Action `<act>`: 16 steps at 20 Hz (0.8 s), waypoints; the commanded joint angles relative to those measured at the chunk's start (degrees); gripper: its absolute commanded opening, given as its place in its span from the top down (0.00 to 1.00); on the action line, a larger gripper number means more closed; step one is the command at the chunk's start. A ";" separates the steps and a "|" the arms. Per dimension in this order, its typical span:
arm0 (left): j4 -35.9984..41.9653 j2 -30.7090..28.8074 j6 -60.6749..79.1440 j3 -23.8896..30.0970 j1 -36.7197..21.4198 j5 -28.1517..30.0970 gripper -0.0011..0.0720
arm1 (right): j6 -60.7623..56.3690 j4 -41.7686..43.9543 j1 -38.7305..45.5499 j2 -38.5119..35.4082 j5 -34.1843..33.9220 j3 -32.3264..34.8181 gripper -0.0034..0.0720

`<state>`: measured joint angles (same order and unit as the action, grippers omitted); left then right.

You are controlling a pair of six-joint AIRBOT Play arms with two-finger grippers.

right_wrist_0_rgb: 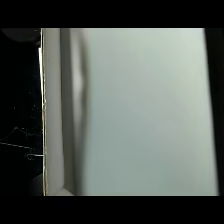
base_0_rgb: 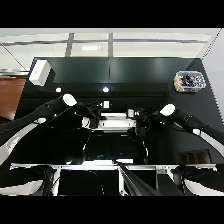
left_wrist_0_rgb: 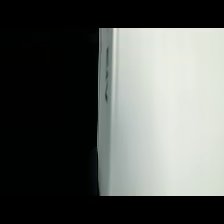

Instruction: Fold the box and place the chain.

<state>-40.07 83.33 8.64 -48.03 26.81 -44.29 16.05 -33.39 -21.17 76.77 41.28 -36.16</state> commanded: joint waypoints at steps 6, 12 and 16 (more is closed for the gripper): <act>0.07 0.00 -1.84 0.00 -0.04 0.26 0.94 | -1.88 -0.24 -0.04 0.02 -0.17 0.00 0.66; 0.00 -3.37 -3.67 0.00 -0.04 -0.81 0.55 | -8.63 0.35 -0.09 -0.15 2.38 0.00 0.66; -4.92 -7.39 -9.25 0.02 -0.81 -1.46 0.55 | -8.55 0.33 -0.09 -0.15 2.38 0.02 0.66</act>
